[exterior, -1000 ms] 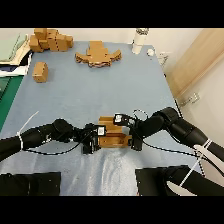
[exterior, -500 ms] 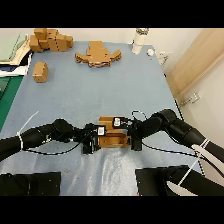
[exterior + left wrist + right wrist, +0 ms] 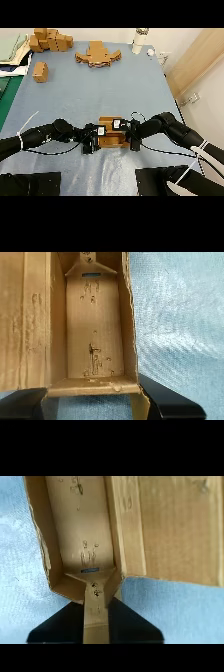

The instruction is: Fold the box.

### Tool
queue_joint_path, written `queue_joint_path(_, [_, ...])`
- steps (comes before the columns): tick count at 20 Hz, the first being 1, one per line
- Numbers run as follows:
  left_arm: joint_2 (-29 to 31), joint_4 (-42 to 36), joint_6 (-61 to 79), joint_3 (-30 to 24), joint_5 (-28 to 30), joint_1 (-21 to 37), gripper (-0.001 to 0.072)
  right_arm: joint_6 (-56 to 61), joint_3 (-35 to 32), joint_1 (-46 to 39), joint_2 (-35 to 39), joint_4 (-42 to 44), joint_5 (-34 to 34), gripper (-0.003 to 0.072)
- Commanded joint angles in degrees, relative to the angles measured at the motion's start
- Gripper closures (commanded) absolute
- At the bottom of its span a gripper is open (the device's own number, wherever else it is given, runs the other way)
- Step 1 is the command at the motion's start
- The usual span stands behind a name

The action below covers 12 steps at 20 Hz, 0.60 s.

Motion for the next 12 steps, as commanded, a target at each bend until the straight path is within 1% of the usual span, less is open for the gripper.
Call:
queue_joint_path(1, [0.0,0.0,0.0,0.0,0.0,0.0,0.0182,-1.2,-0.1,0.1,0.0,1.9,0.5,0.0524])
queue_joint_path(12, [0.0,0.0,0.0,0.0,0.0,0.0,0.0182,-1.1,-0.1,0.7,0.3,6.4,1.4,0.0524])
